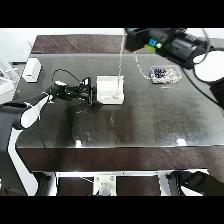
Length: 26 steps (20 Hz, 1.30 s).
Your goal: Fold the box and place the chain.
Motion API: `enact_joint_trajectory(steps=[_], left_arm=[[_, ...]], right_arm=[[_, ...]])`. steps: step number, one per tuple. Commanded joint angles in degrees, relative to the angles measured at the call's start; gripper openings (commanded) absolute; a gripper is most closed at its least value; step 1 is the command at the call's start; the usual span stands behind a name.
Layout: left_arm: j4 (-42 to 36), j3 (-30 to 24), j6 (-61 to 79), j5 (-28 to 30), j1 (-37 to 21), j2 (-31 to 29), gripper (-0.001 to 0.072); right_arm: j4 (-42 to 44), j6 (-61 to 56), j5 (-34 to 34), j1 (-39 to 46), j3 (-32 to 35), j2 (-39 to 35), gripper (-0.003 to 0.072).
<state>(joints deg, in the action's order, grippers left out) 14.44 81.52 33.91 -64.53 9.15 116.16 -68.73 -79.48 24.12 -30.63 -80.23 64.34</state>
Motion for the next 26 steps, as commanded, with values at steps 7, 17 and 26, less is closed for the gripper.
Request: enact_joint_trajectory(steps=[7,17,26], left_arm=[[0.02,0.00,0.00,-0.02,-0.02,-0.02,0.0231],[0.02,0.00,0.00,0.00,-0.02,-0.02,0.0231],[0.02,0.00,0.02,0.02,-0.02,-0.02,0.0231]], right_arm=[[-0.79,-7.15,0.55,-6.12,3.80,8.07,0.0002],[-0.94,-11.63,-1.46,-4.33,11.02,10.99,0.0002],[-0.35,-13.55,-1.57,-3.06,14.05,18.45,0.0003]])
